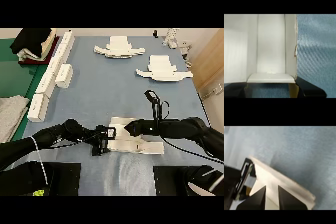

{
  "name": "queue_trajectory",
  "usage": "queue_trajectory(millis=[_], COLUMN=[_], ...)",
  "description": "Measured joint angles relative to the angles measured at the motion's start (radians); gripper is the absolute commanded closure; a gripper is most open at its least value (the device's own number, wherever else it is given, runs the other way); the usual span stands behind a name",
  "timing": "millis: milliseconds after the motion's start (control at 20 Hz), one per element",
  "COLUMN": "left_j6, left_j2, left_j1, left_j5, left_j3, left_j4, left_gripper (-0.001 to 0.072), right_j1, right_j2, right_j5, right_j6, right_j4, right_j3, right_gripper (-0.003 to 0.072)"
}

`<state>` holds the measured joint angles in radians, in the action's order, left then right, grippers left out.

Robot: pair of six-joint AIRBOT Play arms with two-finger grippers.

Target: Fold the box.

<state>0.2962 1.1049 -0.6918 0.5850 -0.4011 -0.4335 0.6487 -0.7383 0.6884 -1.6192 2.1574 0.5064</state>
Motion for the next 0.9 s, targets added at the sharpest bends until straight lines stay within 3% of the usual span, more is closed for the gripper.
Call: queue_trajectory(millis=[50,150,200,350,550,600,700,900], left_j6=[0.0,0.0,0.0,0.0,0.0,0.0,0.0,0.0], left_j2=[0.0,0.0,0.0,0.0,0.0,0.0,0.0,0.0], left_j1=[0.0,0.0,0.0,0.0,0.0,0.0,0.0,0.0], left_j5=[0.0,0.0,0.0,0.0,0.0,0.0,0.0,0.0], left_j3=[0.0,0.0,0.0,0.0,0.0,0.0,0.0,0.0], left_j4=[0.0,0.0,0.0,0.0,0.0,0.0,0.0,0.0], left_gripper=[0.011,0.011,0.011,0.011,0.011,0.011,0.011,0.011], right_j1=[0.003,0.016,0.026,0.052,0.063,0.064,0.066,0.066], right_j2=[0.038,0.094,0.117,0.159,0.175,0.177,0.179,0.18], right_j5=[0.056,0.176,0.237,0.376,0.441,0.447,0.446,0.343], right_j6=[-0.037,-0.111,-0.15,-0.248,-0.347,-0.381,-0.461,-0.593], right_j4=[-0.017,-0.039,-0.05,-0.119,-0.293,-0.325,-0.368,-0.409], right_j3=[0.002,0.003,0.002,-0.007,-0.015,-0.021,-0.042,-0.123], right_gripper=[0.0428,0.023,0.0196,0.0196,0.0196,0.0196,0.0055,0.0055])
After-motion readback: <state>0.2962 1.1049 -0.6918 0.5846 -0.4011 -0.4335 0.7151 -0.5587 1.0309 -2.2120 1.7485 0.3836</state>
